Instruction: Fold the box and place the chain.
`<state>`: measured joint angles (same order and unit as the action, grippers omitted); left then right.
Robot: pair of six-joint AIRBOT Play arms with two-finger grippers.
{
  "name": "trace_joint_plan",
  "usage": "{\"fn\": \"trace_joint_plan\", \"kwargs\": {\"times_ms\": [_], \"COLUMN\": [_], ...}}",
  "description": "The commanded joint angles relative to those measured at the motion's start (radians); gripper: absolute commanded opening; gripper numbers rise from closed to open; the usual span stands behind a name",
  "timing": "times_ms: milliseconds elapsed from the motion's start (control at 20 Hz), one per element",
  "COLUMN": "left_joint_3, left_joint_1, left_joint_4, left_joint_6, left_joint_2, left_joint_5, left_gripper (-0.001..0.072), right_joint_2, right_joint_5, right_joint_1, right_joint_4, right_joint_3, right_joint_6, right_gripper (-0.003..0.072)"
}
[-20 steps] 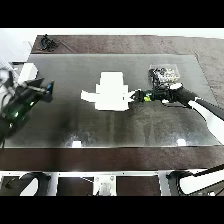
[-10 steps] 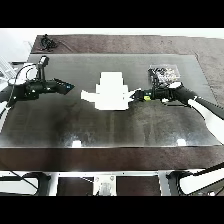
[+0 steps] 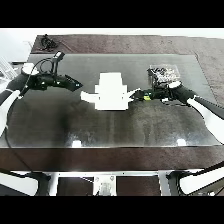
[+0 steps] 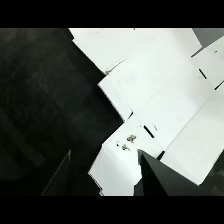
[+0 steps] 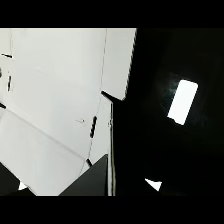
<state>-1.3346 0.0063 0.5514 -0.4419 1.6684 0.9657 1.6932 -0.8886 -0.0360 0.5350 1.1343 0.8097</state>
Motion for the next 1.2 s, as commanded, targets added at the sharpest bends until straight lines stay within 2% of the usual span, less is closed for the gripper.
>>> {"fn": "trace_joint_plan", "kwargs": {"times_ms": [0, 100, 200, 350, 500, 850, 1000, 1050, 1150], "left_joint_3": [-0.113, -0.168, -0.232, -0.330, -0.403, -0.598, -0.645, -0.654, -0.670], "left_joint_1": [-0.020, -0.021, -0.021, -0.021, -0.021, -0.037, -0.077, -0.088, -0.102], "left_joint_4": [0.062, 0.062, 0.053, 0.052, 0.047, -0.011, 0.003, 0.003, 0.016], "left_joint_6": [-0.076, -0.092, -0.134, -0.178, -0.221, -0.295, -0.319, -0.328, -0.344], "left_joint_2": [0.077, 0.128, 0.191, 0.272, 0.327, 0.463, 0.507, 0.518, 0.529], "left_joint_5": [0.021, 0.039, 0.081, 0.142, 0.154, 0.338, 0.329, 0.322, 0.299], "left_gripper": [0.0489, 0.0489, 0.0556, 0.0555, 0.0555, 0.0556, 0.0555, 0.0518, 0.0536], "right_joint_2": [0.001, 0.001, 0.001, 0.001, 0.001, 0.001, 0.001, 0.001, 0.001], "right_joint_5": [0.002, 0.002, 0.001, 0.001, -0.015, -0.021, -0.021, -0.021, -0.021], "right_joint_1": [0.000, 0.000, 0.000, 0.000, 0.000, 0.000, 0.000, 0.000, 0.000], "right_joint_4": [0.000, 0.000, 0.000, -0.003, -0.003, -0.003, -0.003, -0.003, -0.002], "right_joint_3": [0.005, 0.005, 0.005, 0.005, 0.005, 0.005, 0.005, 0.005, 0.005], "right_joint_6": [-0.030, -0.036, -0.036, -0.036, -0.036, -0.036, -0.036, -0.036, -0.036], "right_gripper": [0.0002, 0.0003, 0.0002, 0.0003, 0.0003, 0.0004, 0.0004, 0.0003, 0.0004]}}
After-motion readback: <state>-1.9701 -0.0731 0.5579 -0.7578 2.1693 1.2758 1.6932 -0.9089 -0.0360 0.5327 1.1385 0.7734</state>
